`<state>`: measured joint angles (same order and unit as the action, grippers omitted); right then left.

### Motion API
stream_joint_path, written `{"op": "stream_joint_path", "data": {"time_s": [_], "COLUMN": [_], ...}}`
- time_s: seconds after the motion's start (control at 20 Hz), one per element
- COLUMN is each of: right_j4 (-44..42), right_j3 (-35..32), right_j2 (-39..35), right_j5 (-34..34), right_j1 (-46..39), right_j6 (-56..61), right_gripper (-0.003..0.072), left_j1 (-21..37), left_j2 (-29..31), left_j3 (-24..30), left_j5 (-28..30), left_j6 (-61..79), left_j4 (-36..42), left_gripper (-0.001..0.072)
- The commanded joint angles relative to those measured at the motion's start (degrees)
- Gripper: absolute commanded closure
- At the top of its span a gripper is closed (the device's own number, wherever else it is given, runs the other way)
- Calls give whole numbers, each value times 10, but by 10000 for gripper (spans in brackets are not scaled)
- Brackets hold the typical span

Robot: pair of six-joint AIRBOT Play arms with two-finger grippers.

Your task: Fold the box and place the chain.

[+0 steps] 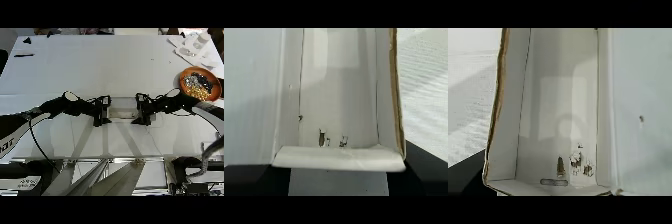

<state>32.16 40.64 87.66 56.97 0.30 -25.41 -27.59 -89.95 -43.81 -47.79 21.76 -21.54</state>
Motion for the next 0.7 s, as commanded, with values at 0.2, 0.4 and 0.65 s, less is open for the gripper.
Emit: {"op": "stream_joint_path", "data": {"time_s": [0.2,0.4,0.65], "right_j4": [133,194,248], "right_j3": [1,1,1], "right_j2": [-62,-99,-147], "right_j5": [-11,-1,57], "right_j1": [-1,-1,-1], "right_j6": [113,187,241], "right_gripper": [-4,1,497], "left_j1": [0,0,0], "left_j2": [0,0,0], "left_j3": [0,0,0], "left_j5": [0,0,0], "left_j6": [-2,-2,-2], "left_j4": [0,0,0], "left_gripper": [419,419,419]}}
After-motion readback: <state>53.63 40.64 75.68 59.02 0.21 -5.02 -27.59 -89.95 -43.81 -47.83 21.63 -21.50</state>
